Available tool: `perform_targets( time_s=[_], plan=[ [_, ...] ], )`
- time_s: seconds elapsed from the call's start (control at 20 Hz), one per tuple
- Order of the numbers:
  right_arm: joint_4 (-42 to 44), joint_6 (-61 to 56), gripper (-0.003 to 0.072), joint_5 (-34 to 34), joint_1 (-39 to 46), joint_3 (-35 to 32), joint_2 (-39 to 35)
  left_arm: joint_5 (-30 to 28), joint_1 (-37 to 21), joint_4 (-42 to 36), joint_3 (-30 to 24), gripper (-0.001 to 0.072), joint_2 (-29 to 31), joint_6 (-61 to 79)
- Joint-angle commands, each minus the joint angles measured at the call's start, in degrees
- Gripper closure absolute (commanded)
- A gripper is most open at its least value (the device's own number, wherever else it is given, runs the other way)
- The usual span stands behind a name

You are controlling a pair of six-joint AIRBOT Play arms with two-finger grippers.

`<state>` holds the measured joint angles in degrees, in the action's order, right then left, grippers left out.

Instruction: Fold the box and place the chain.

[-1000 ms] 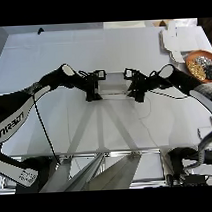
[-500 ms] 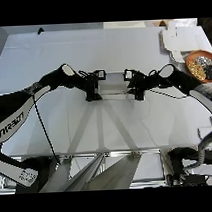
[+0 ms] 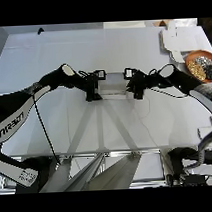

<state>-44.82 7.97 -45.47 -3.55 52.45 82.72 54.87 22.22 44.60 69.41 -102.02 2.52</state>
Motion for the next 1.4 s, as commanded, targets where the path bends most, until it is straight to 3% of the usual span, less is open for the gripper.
perform_targets(
  time_s=[0.0,0.1,0.25,0.45,0.65,0.7,0.8,0.85,0.95,1.0,1.05,1.1,1.15,1.35],
  plan=[
    [0.2,0.0,0.0474,-1.7,-0.1,0.0,0.0,0.0,0.0,0.0,0.0,0.0496,0.0,0.0],
    [0.2,0.0,0.039,-1.7,-0.1,0.0,0.0,0.0,0.0,0.0,0.0,0.0496,0.0,0.0],
    [0.5,0.0,0.0398,-1.7,-0.1,0.0,0.0,0.0,0.0,0.0,0.0,0.0496,0.0,0.0],
    [3.5,0.1,0.0576,-1.7,-0.1,0.0,0.1,0.0,0.0,0.0,0.0,0.0496,0.0,0.0],
    [4.6,0.0,0.058,-1.6,-0.1,0.0,0.9,0.0,0.0,0.0,0.0,0.0496,0.0,0.0],
    [4.6,0.0,0.0529,-1.7,-0.1,0.0,1.4,0.0,0.0,0.0,0.0,0.0496,0.0,0.0],
    [4.6,0.0,0.0294,-1.7,-0.1,0.0,2.1,0.0,0.0,0.0,0.0,0.0496,0.0,0.0],
    [4.6,0.0,0.0228,-1.7,-0.1,0.0,2.1,0.0,0.0,0.0,0.0,0.0496,0.0,0.0],
    [4.6,0.0,0.0231,-1.7,-0.1,0.0,2.1,0.0,0.0,0.0,0.0,0.0496,0.0,0.0],
    [4.6,-0.4,0.0249,-1.8,0.0,0.0,2.0,0.0,0.0,0.0,0.0,0.0496,0.0,0.0],
    [4.5,-0.9,0.0354,-2.2,0.0,0.0,1.9,0.0,0.0,0.0,0.0,0.0496,0.0,0.0],
    [4.2,-1.4,0.0524,-3.1,0.0,0.0,1.6,0.0,0.0,0.0,0.0,0.0496,0.0,0.0],
    [3.7,-2.2,0.0637,-4.1,0.0,0.0,1.2,0.0,0.0,0.0,0.0,0.0496,0.0,0.0],
    [1.0,-6.7,0.0658,-6.8,1.6,0.0,-2.3,0.0,0.0,0.0,0.0,0.0496,0.0,0.0]
  ],
)
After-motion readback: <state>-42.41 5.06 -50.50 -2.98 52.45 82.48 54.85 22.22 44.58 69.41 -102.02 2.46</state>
